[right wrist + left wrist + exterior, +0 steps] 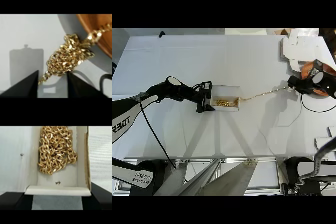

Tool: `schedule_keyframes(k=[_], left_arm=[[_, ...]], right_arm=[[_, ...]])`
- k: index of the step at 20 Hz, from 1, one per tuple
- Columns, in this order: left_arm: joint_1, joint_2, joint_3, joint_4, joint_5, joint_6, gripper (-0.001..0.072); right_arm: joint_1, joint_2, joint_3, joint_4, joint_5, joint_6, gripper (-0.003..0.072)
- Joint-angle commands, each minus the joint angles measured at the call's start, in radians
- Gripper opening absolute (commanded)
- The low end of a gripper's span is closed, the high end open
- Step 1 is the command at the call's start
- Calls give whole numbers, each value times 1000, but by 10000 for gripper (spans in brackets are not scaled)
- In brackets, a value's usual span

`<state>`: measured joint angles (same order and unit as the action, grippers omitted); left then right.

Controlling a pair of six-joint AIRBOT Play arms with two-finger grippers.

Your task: Fold the box and place the chain.

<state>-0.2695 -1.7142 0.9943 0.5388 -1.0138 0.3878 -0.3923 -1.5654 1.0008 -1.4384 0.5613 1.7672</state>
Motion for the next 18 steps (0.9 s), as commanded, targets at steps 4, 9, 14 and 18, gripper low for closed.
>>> schedule_keyframes(k=[4,9,14,18], left_arm=[[0,0,0,0,0,0,337],[0,0,0,0,0,0,337],[0,0,0,0,0,0,337],[0,0,0,0,0,0,337]], right_arm=[[29,-22,0,-32,-19,39,19],[30,77,0,-66,33,-22,16],[30,253,0,-66,193,-261,15],[81,406,0,-66,314,-386,14]])
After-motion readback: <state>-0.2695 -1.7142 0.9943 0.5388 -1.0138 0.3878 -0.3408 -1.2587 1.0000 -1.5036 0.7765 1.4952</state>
